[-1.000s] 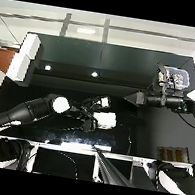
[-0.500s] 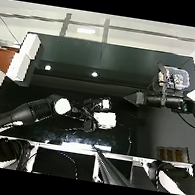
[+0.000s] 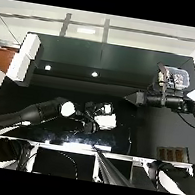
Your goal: Fold the box and place the chain.
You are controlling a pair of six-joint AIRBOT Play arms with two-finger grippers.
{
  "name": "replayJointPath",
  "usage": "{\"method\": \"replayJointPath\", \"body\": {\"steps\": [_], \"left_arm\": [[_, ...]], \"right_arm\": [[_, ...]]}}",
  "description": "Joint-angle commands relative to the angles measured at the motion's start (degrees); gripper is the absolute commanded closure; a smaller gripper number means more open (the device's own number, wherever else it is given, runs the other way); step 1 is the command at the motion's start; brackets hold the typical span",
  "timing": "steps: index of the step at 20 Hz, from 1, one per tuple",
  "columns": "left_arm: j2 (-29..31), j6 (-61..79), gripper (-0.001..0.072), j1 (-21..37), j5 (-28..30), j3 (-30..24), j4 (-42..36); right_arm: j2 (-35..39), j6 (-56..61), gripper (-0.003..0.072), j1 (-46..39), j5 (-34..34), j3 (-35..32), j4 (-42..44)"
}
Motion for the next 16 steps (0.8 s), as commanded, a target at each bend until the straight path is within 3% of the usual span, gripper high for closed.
{"method": "replayJointPath", "body": {"steps": [1,3,5,9,13,16], "left_arm": [[-0.5,0.0,0.0087,-0.1,-0.7,0.1,1.6],[0.6,-2.5,0.0293,0.7,-1.8,0.2,4.4],[2.6,-6.1,0.0312,3.8,-5.3,0.1,6.1],[8.4,-15.5,0.0313,15.6,-17.2,0.0,13.4],[13.6,-24.2,0.0313,31.7,-27.1,-0.1,22.1],[16.4,-26.8,0.0313,47.1,-32.5,-0.8,24.1]], "right_arm": [[0.0,0.3,0.0643,0.0,-0.1,0.1,0.0],[0.0,0.3,0.0643,0.0,-0.2,0.1,0.0],[0.0,0.3,0.0643,0.0,-0.3,0.1,0.0],[0.0,0.3,0.0643,0.0,-0.5,0.1,0.0],[0.0,0.3,0.0643,0.0,-0.6,0.1,0.0],[0.0,0.3,0.0643,0.0,-1.7,0.1,0.1]]}}
